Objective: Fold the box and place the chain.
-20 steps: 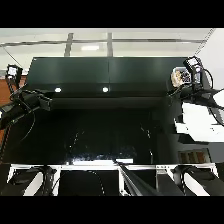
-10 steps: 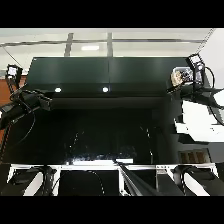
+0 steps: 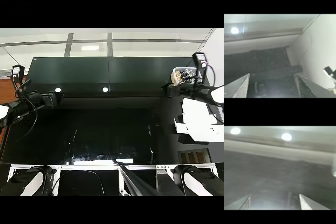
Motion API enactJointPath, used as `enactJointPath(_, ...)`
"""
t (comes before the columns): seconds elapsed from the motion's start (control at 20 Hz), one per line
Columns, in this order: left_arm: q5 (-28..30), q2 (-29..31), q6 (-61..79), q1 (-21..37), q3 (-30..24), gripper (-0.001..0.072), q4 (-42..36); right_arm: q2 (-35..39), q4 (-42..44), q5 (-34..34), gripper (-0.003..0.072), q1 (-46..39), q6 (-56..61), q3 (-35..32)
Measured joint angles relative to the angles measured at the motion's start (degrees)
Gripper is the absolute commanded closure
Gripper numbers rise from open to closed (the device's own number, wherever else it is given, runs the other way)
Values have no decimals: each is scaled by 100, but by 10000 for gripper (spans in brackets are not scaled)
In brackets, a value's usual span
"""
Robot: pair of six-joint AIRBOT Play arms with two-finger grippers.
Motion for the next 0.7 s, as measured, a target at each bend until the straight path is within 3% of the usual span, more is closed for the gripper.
enactJointPath(0.2, -160, -61, -120, 0, 31, -6, 83, -151, -2083, 83, -34, -1410, 1779, 636)
enactJointPath(0.3, -201, -70, -142, 0, 35, -5, 116, -389, -2664, 129, -34, -2398, 2350, 1036)
enactJointPath(0.4, -251, -76, -162, 0, 35, -5, 131, -850, -2804, 533, -34, -3407, 2564, 1550)
enactJointPath(0.5, -289, -81, -164, 0, 35, -5, 131, -1482, -2796, 1399, -34, -4092, 2164, 2109)
enactJointPath(0.7, -509, -81, -164, 0, 35, -5, 184, -2433, -2800, 2601, -34, -4736, 1381, 2691)
